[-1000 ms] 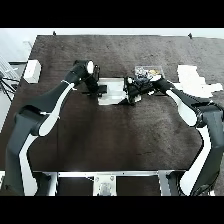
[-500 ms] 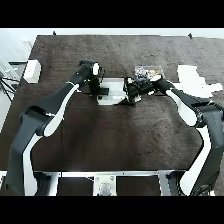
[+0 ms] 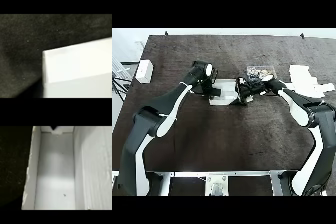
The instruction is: Fold the box and place the chain.
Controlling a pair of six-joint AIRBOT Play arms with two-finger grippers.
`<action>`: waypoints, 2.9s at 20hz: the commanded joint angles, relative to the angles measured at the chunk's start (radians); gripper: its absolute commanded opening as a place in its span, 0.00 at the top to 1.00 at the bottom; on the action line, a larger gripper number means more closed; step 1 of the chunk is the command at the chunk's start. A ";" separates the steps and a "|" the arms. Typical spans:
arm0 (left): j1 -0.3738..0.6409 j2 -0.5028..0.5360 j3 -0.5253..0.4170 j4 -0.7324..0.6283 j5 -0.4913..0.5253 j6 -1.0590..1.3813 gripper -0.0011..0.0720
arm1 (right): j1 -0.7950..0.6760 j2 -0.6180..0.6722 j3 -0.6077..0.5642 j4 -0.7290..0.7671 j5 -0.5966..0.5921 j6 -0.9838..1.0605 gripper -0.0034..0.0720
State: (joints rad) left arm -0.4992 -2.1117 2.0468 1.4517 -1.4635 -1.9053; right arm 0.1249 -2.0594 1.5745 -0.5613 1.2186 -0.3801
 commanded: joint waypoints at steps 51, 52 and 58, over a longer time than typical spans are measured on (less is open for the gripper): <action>0.369 0.140 -0.514 -0.948 0.248 2.251 0.00 | 0.002 0.000 0.000 0.003 0.005 0.002 0.18; 0.369 0.132 -0.514 -0.955 0.240 2.251 0.00 | 0.002 0.000 0.000 0.003 0.005 0.002 0.18; 0.369 0.114 -0.516 -0.989 0.233 2.254 0.00 | 0.002 0.000 0.000 0.003 0.005 0.002 0.18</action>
State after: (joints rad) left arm -0.1299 -1.9919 1.5311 0.4816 -1.2255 0.3485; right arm 0.1265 -2.0594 1.5745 -0.5591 1.2236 -0.3779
